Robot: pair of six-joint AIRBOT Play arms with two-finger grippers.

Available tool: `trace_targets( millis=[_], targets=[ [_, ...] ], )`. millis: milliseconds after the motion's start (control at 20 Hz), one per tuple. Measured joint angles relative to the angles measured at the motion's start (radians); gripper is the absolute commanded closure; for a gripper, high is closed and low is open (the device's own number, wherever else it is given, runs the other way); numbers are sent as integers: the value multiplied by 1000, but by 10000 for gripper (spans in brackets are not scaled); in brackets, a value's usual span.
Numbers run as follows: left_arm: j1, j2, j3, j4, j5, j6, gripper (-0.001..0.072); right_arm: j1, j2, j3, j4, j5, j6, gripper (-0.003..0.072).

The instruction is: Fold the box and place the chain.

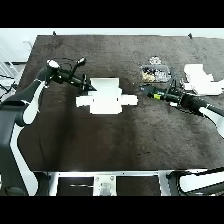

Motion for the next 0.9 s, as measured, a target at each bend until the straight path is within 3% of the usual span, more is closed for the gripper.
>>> trace_targets(
  millis=[400,450,500,900],
  targets=[
    [-49,6,-57,36,121,95,697,-23,0,0,21,28,-122,317],
    [-50,6,-60,39,129,101,696,-24,0,0,21,29,-141,284],
    [-50,5,-65,40,136,105,696,-24,0,0,22,29,-166,174],
    [-53,3,-83,48,150,120,691,-24,1,0,23,74,-415,162]
  ],
)
